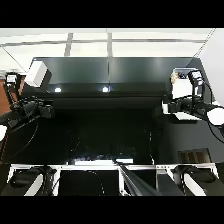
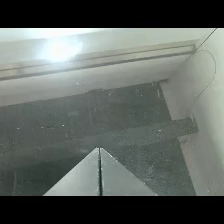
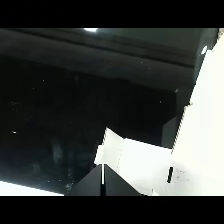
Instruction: Fold the box and place the chain.
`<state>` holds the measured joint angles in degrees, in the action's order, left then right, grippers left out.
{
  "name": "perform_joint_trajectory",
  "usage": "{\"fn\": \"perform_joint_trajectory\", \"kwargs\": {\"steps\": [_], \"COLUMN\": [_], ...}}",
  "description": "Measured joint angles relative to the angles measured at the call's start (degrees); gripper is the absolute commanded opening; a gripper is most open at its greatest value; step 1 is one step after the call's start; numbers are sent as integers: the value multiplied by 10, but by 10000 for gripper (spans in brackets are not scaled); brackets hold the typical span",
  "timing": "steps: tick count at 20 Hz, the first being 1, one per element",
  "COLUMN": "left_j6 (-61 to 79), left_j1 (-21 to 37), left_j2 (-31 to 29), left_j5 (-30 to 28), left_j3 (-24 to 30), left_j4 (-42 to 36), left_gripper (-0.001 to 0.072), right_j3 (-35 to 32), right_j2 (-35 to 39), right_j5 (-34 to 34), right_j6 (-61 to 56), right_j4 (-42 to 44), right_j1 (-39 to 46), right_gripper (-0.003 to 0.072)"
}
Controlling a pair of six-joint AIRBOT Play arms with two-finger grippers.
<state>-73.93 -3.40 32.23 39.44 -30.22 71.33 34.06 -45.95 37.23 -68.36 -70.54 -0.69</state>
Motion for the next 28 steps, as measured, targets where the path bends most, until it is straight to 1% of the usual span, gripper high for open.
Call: {"fn": "perform_joint_trajectory", "kwargs": {"steps": [15,19,21,22,23,24,27,28], "left_j6": [0,0,0,0,1,5,11,11], "left_j1": [0,0,0,0,-2,-5,-17,-16], "left_j2": [0,0,6,13,25,38,89,104], "left_j5": [-2,-18,-29,-33,-40,-42,-28,-18], "left_j3": [0,0,0,1,1,0,-7,-14], "left_j4": [0,-3,-20,-37,-62,-86,-136,-140], "left_gripper": [27,27,33,198,549,720,720,720], "right_j3": [0,0,0,0,0,0,5,11], "right_j2": [0,0,0,-2,-5,-11,-35,-42], "right_j5": [0,-19,-33,-43,-55,-70,-83,-80], "right_j6": [0,0,0,0,0,-1,-22,-47], "right_j4": [0,12,23,28,31,35,40,21], "right_j1": [0,0,0,0,0,0,8,24], "right_gripper": [14,14,22,266,720,720,720,720]}}
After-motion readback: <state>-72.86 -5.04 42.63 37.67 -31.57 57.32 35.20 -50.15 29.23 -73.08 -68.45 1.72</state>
